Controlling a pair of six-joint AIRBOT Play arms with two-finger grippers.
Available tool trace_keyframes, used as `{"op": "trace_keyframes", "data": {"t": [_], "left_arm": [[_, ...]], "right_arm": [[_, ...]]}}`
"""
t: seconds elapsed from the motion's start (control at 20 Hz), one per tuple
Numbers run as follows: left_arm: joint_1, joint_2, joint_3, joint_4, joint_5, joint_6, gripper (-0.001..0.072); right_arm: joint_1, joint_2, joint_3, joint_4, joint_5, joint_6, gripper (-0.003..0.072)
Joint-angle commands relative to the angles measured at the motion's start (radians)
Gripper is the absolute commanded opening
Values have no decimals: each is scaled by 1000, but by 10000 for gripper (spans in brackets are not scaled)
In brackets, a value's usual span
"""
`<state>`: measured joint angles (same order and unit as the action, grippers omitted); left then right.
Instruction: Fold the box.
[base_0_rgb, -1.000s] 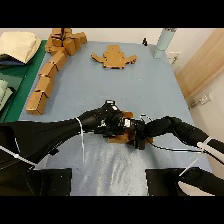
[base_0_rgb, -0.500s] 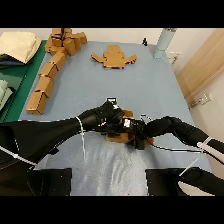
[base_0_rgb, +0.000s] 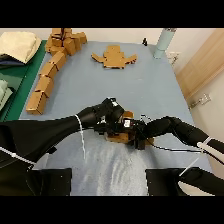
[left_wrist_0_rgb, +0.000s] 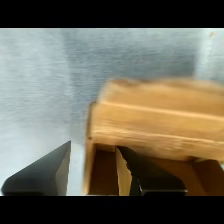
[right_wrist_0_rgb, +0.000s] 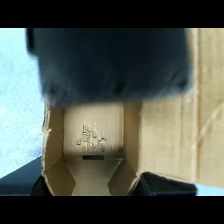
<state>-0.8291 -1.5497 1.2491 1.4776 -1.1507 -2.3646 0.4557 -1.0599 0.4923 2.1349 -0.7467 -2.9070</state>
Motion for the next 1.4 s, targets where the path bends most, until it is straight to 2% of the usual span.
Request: {"op": "trace_keyframes", "data": {"t": [0.0,0.15,0.4,0.65,0.75,0.8,0.85,0.9,1.1,1.2,1.35], "left_arm": [[67,6,48,-138,-128,134,420],[152,6,73,-257,-173,207,420],[283,6,74,-512,-174,364,420],[425,6,77,-634,-233,493,420],[492,6,79,-639,-256,570,418],[529,5,78,-638,-254,630,344],[566,5,79,-638,-248,737,43],[598,5,79,-635,-233,843,10],[689,4,65,-610,-182,1292,9],[679,6,31,-614,-185,1472,6],[603,56,-80,-617,-145,1628,3]], "right_arm": [[0,0,1,0,2,1,575],[0,0,1,0,1,1,575],[0,0,1,0,2,1,575],[0,0,1,0,2,1,575],[0,0,1,0,2,1,575],[0,0,1,0,2,1,575],[0,0,1,0,2,1,575],[0,0,1,0,2,1,575],[0,0,1,0,2,1,575],[0,0,1,0,1,1,575],[0,0,1,0,2,1,575]]}}
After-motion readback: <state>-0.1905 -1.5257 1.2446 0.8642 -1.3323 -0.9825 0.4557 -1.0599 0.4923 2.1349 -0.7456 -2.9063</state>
